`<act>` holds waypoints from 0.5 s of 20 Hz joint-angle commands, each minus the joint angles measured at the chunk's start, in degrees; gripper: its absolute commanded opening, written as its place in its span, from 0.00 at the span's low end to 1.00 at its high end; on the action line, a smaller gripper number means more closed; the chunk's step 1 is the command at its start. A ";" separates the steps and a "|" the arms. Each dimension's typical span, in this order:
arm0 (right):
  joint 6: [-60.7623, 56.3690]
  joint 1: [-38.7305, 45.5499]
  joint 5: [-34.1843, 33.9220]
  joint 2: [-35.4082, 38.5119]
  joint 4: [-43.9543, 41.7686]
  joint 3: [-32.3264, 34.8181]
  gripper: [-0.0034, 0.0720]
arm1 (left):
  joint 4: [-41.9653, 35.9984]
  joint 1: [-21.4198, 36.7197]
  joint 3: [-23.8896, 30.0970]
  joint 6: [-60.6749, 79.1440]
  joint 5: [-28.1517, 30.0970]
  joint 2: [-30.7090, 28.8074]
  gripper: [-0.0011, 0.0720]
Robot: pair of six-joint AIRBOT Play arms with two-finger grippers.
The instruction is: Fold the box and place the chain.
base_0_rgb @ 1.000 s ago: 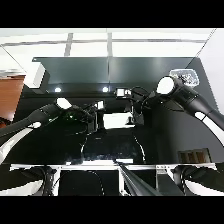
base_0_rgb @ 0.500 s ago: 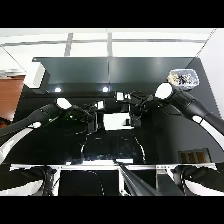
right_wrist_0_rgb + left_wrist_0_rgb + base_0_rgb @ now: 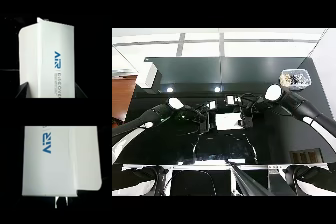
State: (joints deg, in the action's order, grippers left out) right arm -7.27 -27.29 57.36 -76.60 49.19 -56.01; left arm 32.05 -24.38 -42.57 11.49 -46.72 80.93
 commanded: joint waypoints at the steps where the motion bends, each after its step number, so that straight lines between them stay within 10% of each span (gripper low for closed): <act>1: 0.00 -0.09 -2.69 -0.04 1.01 0.00 1.00 | 0.00 -0.04 0.02 0.02 0.00 0.04 0.61; 10: -0.83 0.33 -2.45 0.50 0.52 -1.70 1.00 | 0.02 -0.04 0.02 0.02 -0.02 0.04 0.61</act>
